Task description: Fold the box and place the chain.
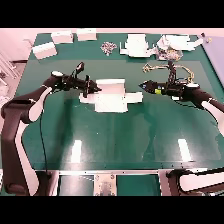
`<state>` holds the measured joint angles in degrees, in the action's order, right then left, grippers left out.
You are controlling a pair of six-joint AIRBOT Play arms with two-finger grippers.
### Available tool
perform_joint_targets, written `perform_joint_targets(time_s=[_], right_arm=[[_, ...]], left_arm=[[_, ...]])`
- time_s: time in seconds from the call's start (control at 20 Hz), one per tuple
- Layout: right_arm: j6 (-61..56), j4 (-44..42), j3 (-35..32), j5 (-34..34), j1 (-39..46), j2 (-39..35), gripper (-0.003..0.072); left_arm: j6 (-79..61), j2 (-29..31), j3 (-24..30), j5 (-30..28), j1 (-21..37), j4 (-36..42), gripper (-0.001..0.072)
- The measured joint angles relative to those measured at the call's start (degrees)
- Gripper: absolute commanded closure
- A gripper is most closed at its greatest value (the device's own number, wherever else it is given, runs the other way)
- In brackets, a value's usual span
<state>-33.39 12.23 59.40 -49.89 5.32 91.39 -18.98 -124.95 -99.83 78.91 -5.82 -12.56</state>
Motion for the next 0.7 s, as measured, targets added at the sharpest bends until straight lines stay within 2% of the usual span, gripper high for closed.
perform_joint_targets(time_s=[0.7], right_arm=[[4.5,-1.7,0.0,0.7,0.4,0.0,0.0455]], left_arm=[[-4.1,0.1,2.1,-5.3,-1.6,-2.4,0.0698]])
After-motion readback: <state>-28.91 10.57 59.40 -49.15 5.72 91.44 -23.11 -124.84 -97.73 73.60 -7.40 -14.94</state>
